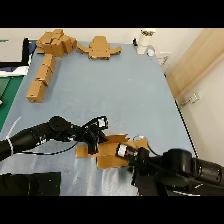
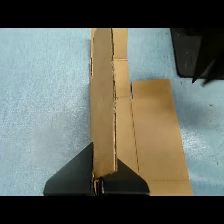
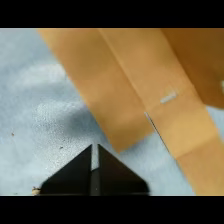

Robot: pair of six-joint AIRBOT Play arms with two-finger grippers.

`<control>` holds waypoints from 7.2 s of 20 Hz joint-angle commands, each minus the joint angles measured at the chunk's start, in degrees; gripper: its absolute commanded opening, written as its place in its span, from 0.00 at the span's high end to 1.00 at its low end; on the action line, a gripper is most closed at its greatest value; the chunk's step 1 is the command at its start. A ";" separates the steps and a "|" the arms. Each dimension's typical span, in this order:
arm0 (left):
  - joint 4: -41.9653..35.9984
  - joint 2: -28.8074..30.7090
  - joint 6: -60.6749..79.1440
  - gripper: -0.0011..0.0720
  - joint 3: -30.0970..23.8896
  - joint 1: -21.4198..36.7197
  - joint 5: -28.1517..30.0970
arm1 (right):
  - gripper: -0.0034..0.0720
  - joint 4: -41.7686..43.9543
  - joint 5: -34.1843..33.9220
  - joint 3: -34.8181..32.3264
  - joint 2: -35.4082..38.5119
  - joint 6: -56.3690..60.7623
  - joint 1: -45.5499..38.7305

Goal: Fold the box.

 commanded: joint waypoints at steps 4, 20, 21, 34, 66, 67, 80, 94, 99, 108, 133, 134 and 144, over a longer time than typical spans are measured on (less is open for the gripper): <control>-0.02 0.00 0.02 0.97 0.07 -0.02 -0.11 | 0.10 -20.79 9.60 -1.79 -6.80 -0.96 10.80; -0.02 0.00 0.02 0.97 0.07 -0.02 -0.02 | 0.10 -27.08 11.93 -0.48 -15.32 1.20 10.91; -0.02 0.00 0.02 0.97 0.07 -0.02 -0.04 | 0.10 -27.17 11.47 -0.48 -14.03 1.20 10.91; -0.02 0.00 0.02 0.97 0.07 -0.02 -0.04 | 0.01 -28.46 12.50 -0.35 -12.85 12.00 10.80; -0.02 0.00 0.02 0.97 0.07 -0.04 -0.15 | 0.01 35.74 7.28 2.36 -20.22 -83.95 -46.18; -0.02 0.00 0.02 0.97 0.07 -0.02 -0.31 | 0.01 35.58 7.26 2.36 -20.94 -83.95 -46.18; -0.04 0.00 0.02 0.97 0.07 -0.15 -0.37 | 0.02 34.91 7.72 2.38 -21.75 -82.66 -46.14; -0.02 0.00 0.02 0.97 0.07 -0.20 -0.37 | 0.03 34.29 10.43 1.49 -25.66 -82.90 -46.23; -0.02 0.00 0.02 0.97 0.07 -0.20 -0.37 | 0.03 34.27 11.15 0.24 -25.66 -83.34 -46.12; -0.02 0.00 0.02 0.97 0.07 -0.20 -0.37 | 0.12 34.03 12.07 0.24 -25.66 -83.36 -44.35; -2.14 0.00 0.02 0.97 0.07 -0.24 -0.15 | 0.22 33.46 11.37 0.24 -26.36 -83.34 -44.33; -2.58 0.00 0.02 0.97 0.07 -0.24 0.20 | 0.22 33.46 11.34 0.24 -26.36 -83.34 -44.33; -2.75 -0.02 0.00 0.97 0.07 -0.24 -0.68 | 0.22 33.46 11.37 0.24 -26.36 -83.34 -44.33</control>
